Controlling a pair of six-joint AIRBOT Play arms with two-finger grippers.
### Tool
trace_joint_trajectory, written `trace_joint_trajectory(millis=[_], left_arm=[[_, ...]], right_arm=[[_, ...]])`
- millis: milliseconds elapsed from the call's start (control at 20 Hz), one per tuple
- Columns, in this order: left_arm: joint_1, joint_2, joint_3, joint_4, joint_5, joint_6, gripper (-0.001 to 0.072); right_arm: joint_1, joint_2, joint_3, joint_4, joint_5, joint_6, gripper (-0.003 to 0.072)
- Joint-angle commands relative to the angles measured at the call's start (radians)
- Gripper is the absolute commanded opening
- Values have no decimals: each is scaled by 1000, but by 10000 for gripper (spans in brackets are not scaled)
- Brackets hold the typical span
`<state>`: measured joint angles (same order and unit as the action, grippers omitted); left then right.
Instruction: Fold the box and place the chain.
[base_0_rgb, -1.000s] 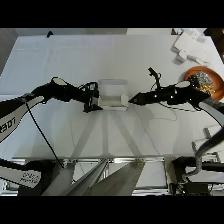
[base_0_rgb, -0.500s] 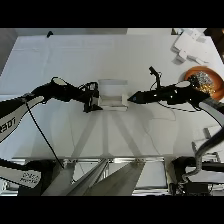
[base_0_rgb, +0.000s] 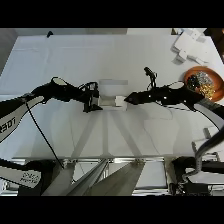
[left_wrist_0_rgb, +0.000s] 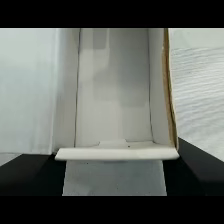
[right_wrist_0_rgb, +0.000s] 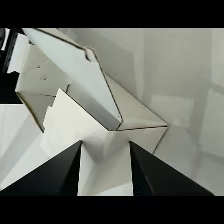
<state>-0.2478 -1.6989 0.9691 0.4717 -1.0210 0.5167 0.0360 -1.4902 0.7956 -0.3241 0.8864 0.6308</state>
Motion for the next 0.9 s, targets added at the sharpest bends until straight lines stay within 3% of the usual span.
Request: trace_joint_trajectory(millis=[0,200,400,850], left_arm=[[1,0,0,0,0,3,14],[1,0,0,0,0,3,14],[1,0,0,0,0,3,14],[1,0,0,0,0,3,14]], right_arm=[[35,0,1,-18,-69,24,347],[84,1,1,-47,-140,58,366],[122,1,2,-222,-232,240,397],[170,37,45,-523,-243,503,394]])
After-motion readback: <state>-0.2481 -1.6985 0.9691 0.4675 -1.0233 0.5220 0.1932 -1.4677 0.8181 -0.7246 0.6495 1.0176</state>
